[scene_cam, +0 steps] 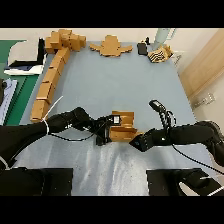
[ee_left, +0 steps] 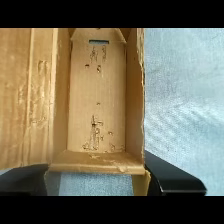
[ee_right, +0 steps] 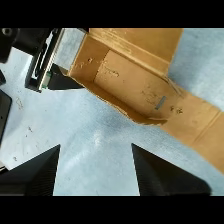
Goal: Fold the box.
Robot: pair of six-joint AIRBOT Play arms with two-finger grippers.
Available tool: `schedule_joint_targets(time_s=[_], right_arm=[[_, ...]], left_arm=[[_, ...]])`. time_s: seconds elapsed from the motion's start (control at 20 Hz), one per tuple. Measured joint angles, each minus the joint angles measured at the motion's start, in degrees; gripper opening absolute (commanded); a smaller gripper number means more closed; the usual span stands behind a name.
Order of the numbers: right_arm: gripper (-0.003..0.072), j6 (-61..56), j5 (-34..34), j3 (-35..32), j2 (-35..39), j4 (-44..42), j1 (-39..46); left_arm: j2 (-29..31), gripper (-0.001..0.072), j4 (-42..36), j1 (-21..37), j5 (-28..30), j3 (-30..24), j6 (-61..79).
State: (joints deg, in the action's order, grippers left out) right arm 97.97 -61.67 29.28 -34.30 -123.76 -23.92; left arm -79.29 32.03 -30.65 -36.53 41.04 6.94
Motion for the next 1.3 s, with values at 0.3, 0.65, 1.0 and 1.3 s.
schedule_joint_targets(time_s=[0.3, 0.65, 1.0, 1.3], right_arm=[[0.0709, -2.0, 2.4, 0.0, 0.0, -0.2, 0.0], [0.0709, -2.4, 3.1, 0.0, 0.0, 0.7, 0.0], [0.0271, -5.4, 3.2, 0.0, -0.7, 0.4, 0.0], [0.0084, -13.6, 10.6, 0.6, -7.6, -4.1, 0.0]], left_arm=[[0.5, 0.0322, 0.1, 0.0, 1.5, 0.0, -3.3], [1.2, 0.0323, 2.2, -0.1, 2.9, -0.1, -4.6], [1.3, 0.0323, 2.6, -0.1, 3.2, -0.1, -4.7], [1.3, 0.0323, 2.7, -0.1, 3.3, -0.1, -4.6]])
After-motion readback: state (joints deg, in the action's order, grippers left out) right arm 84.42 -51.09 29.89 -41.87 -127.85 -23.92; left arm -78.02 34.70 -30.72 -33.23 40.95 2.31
